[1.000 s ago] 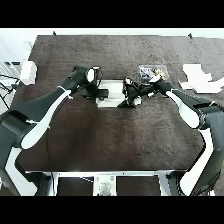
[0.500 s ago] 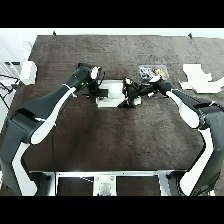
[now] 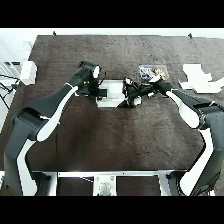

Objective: Fold the box and place the chain.

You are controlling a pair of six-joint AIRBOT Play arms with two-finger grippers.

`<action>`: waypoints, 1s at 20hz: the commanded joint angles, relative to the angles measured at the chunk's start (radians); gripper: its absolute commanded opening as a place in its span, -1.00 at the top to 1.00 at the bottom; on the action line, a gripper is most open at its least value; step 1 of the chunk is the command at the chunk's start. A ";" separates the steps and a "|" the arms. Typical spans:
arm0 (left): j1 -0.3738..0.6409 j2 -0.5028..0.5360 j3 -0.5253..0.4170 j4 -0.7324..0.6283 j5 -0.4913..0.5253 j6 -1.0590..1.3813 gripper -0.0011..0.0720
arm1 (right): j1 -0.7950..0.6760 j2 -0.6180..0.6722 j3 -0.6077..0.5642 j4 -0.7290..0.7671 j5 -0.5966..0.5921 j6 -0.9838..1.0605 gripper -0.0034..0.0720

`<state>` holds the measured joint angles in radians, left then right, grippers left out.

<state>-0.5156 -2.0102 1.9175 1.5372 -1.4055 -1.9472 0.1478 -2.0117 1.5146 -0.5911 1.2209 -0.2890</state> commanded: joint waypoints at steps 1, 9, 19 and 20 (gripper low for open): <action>0.001 -0.023 0.041 0.010 -0.063 0.000 -0.04 | 0.000 0.000 0.000 0.000 0.001 0.000 -0.63; 0.001 -0.026 0.041 -0.044 -0.036 0.010 0.63 | 0.000 0.000 0.000 0.000 0.001 0.000 -0.63; 0.001 -0.029 0.041 -0.070 -0.009 0.010 -0.36 | 0.000 0.000 0.000 0.000 0.001 0.000 -0.62; 0.001 -0.028 0.041 -0.070 -0.008 0.011 -0.36 | 0.000 0.000 0.000 0.000 0.001 0.000 -0.63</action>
